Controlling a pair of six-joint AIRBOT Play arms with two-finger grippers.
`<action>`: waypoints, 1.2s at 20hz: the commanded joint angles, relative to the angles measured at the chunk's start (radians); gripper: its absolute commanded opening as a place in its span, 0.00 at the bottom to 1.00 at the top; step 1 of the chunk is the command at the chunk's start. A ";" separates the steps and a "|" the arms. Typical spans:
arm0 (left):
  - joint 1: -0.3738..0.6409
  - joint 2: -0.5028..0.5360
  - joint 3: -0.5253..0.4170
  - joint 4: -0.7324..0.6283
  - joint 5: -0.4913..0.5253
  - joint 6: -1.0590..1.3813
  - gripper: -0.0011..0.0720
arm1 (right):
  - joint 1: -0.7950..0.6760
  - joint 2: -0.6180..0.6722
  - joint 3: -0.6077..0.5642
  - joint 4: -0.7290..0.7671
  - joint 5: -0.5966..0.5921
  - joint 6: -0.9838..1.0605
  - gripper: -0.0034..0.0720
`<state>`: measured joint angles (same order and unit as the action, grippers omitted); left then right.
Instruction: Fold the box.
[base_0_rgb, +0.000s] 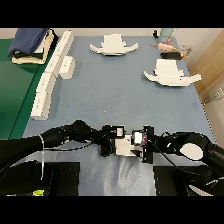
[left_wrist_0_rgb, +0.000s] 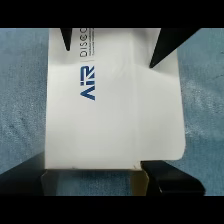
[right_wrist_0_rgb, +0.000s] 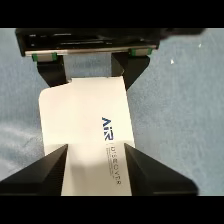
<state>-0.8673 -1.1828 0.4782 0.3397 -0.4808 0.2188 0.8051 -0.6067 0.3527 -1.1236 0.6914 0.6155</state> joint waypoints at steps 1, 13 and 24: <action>0.000 -0.001 0.000 0.000 0.000 0.001 0.73 | 0.021 -0.014 -0.001 -0.014 -0.002 -0.066 0.83; 0.000 -0.001 0.000 0.000 0.000 0.001 0.73 | 0.045 -0.071 0.072 -0.171 -0.072 -0.068 0.82; 0.000 -0.001 0.000 0.000 0.000 0.001 0.73 | 0.045 -0.014 0.080 -0.171 -0.071 -0.067 0.82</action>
<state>-0.8661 -1.1831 0.4782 0.3408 -0.4877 0.2207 0.8486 -0.6411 0.4316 -1.2957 0.6155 0.5484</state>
